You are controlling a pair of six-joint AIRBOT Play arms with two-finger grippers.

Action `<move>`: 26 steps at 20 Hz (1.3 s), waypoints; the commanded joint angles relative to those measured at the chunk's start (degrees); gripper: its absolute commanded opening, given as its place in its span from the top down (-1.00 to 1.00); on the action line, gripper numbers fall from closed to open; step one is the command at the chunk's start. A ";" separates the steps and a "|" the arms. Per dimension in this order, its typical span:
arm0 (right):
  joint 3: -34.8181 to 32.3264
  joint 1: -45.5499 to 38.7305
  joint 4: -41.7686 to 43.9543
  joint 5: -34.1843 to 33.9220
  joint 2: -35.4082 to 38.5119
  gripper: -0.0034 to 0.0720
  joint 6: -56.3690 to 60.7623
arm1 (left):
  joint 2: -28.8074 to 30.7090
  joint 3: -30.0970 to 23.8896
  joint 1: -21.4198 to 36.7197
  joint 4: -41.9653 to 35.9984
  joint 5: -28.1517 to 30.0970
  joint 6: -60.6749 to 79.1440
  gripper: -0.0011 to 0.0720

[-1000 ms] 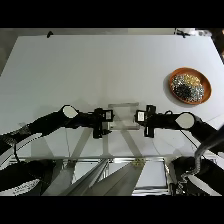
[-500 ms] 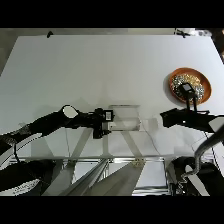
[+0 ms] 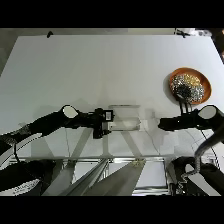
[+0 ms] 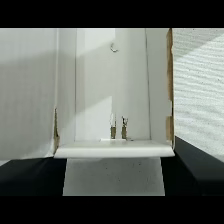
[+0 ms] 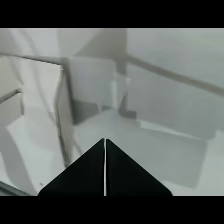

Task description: Fold the box and place the chain.

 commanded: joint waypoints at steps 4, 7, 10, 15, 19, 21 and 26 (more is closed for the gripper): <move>-0.02 6.64 10.60 -5.35 -9.20 0.86 -6.54 | -0.04 0.07 -0.02 0.02 0.02 0.07 0.77; 0.00 6.64 15.21 -5.29 -9.16 0.86 -9.92 | -0.04 0.07 -0.02 0.02 0.02 0.04 0.77; 0.00 6.67 22.43 -3.19 -9.01 0.86 -15.17 | -0.04 0.07 -0.02 0.02 0.02 0.04 0.77; 1.95 6.67 23.71 -1.20 -5.09 0.53 -15.45 | -0.04 0.07 -0.02 0.02 0.02 0.04 0.77; 4.22 6.67 23.52 2.84 -2.34 0.31 -15.21 | -0.04 0.07 -0.02 0.02 0.02 0.04 0.77; 4.48 6.67 22.88 5.18 -2.25 -0.06 -15.04 | -0.04 0.07 -0.02 0.02 0.02 0.04 0.77; 4.48 10.38 10.75 1.66 -2.25 -0.33 -11.21 | -0.04 0.07 -0.02 0.02 0.02 0.04 0.77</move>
